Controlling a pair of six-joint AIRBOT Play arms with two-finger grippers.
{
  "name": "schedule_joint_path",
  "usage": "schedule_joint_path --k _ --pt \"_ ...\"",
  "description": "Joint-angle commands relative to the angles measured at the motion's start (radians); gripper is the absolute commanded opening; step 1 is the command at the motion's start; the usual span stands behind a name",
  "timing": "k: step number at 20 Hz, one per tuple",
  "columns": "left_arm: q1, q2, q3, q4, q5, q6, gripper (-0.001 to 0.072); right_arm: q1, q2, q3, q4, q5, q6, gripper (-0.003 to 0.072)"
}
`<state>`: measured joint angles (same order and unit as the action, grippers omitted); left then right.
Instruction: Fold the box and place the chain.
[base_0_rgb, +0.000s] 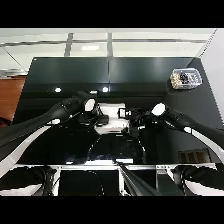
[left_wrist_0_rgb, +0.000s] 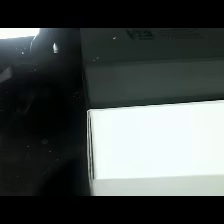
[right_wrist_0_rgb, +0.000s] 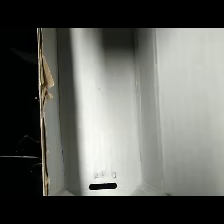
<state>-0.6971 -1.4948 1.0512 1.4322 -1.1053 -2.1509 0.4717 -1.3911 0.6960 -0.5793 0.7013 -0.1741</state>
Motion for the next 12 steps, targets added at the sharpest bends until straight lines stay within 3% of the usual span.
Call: schedule_joint_path --k 1,8,10,12 --pt "-0.001 -0.001 0.001 -0.005 0.018 0.0 0.0023 0.0 0.0 0.0 0.002 0.001 0.002 0.0196" --pt "-0.001 -0.001 0.001 -0.01 0.023 0.0 0.0024 0.0 0.0 0.0 0.003 0.002 0.002 0.0223" --pt "0.0 -0.001 0.001 -0.008 0.02 0.0 0.0024 0.0 0.012 0.001 0.001 0.029 0.051 0.071" --pt "0.0 -0.001 0.001 -0.005 0.02 0.0 0.0024 -0.008 0.074 0.001 -0.056 0.051 0.157 0.0711"
